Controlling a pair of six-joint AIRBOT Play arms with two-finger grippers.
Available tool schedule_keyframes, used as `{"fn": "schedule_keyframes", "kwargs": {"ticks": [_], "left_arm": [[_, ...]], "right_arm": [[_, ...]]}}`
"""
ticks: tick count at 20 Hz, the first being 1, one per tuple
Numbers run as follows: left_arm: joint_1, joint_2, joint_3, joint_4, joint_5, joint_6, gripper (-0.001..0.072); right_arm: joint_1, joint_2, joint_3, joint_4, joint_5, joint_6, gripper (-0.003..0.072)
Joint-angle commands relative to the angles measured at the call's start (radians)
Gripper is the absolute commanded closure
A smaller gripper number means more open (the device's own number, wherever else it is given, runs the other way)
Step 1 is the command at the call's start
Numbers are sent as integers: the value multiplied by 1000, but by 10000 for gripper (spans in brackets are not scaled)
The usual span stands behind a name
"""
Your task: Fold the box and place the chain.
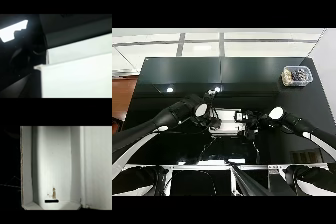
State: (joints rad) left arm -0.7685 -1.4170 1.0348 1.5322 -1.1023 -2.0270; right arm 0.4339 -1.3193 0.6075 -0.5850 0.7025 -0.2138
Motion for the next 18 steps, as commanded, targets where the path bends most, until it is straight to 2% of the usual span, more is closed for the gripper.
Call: {"fn": "schedule_keyframes", "kwargs": {"ticks": [1,4,14,15,16,18], "left_arm": [[-37,-11,25,80,-1,-124,208],[-37,-11,23,79,-35,-194,209],[-51,-60,23,52,-20,-298,209],[-51,-64,23,46,-20,-297,252],[-51,-68,23,36,-16,-296,343],[-51,-69,25,18,13,-283,615]], "right_arm": [[0,-1,0,0,0,0,559],[0,-1,0,0,0,0,559],[0,-1,0,-1,0,0,559],[0,-1,0,-1,0,0,559],[0,-1,0,-1,0,0,559],[0,-1,0,-1,0,0,559]]}}
